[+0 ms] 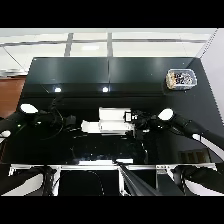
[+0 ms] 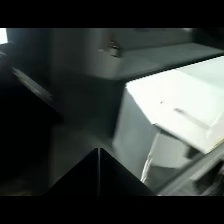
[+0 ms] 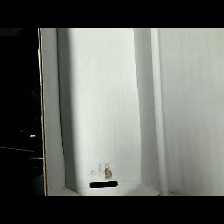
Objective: Fold the box and place the chain.
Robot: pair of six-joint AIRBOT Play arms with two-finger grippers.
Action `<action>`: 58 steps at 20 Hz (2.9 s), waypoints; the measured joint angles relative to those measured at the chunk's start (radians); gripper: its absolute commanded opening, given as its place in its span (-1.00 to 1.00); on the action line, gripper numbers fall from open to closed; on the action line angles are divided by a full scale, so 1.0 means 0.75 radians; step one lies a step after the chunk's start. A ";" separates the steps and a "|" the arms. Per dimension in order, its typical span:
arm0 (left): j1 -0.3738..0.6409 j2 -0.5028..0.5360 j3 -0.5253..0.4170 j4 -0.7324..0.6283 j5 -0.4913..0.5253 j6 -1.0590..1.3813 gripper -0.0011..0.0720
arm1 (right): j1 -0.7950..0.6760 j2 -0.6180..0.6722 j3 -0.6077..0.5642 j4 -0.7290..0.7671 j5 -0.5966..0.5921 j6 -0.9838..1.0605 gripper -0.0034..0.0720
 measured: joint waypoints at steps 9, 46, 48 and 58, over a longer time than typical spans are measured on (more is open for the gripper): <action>-0.120 -0.137 0.073 -0.148 -0.046 0.167 0.08 | 0.000 0.000 0.000 0.000 0.000 0.000 -0.44; -0.671 -0.147 0.474 0.383 0.002 -0.581 0.14 | 0.000 0.000 0.000 0.000 0.001 0.000 -0.44; -0.695 -0.147 0.475 0.414 0.031 -0.633 0.14 | 0.000 0.000 0.000 0.001 0.001 0.000 -0.44; -0.893 -0.202 0.569 0.777 0.051 -1.049 0.12 | 0.000 0.000 0.000 0.000 0.000 0.000 -0.44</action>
